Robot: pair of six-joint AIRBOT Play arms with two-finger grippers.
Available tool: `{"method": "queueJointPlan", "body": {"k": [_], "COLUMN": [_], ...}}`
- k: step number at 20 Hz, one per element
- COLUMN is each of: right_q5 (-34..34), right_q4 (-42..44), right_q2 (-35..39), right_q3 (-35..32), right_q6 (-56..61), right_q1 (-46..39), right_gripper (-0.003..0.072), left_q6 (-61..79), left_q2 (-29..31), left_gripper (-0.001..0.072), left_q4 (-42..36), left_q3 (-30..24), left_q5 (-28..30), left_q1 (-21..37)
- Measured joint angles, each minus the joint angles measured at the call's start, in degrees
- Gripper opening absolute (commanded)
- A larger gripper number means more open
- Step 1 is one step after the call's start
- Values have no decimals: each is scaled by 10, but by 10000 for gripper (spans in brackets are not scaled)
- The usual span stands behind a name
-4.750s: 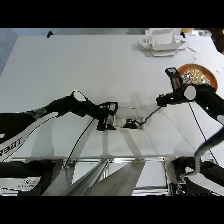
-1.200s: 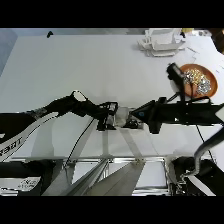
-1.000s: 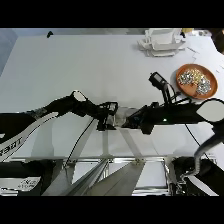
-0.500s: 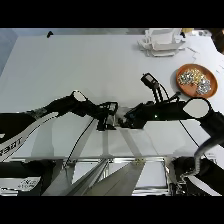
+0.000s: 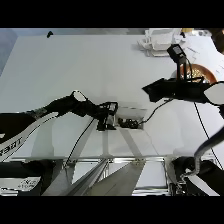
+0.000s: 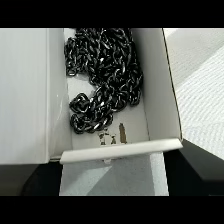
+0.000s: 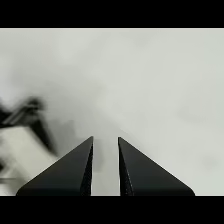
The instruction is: Fold the box and place the chain.
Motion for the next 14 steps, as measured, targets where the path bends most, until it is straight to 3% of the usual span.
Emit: {"method": "queueJointPlan", "body": {"k": [1, 2, 3, 7, 9, 14], "right_q5": [-6, -6, -5, 14, 22, 25], "right_q4": [-53, -98, -129, -198, -215, -236], "right_q2": [-10, -24, -38, -104, -132, -179], "right_q3": [2, 2, 3, -4, -13, -39], "right_q6": [31, 61, 84, 141, 162, 196], "right_q1": [-17, -33, -46, -74, -79, -83], "right_gripper": [236, 366, 429, 383, 323, 319], "left_q6": [0, 0, 0, 0, 0, 0], "left_q2": [0, 0, 0, 0, 0, 0], "left_gripper": [83, 83, 83, 83, 83, 83], "left_q4": [0, 0, 0, 0, 0, 0], "left_q3": [0, 0, 0, 0, 0, 0], "left_q5": [0, 0, 0, 0, 0, 0], "left_q1": [0, 0, 0, 0, 0, 0]}}
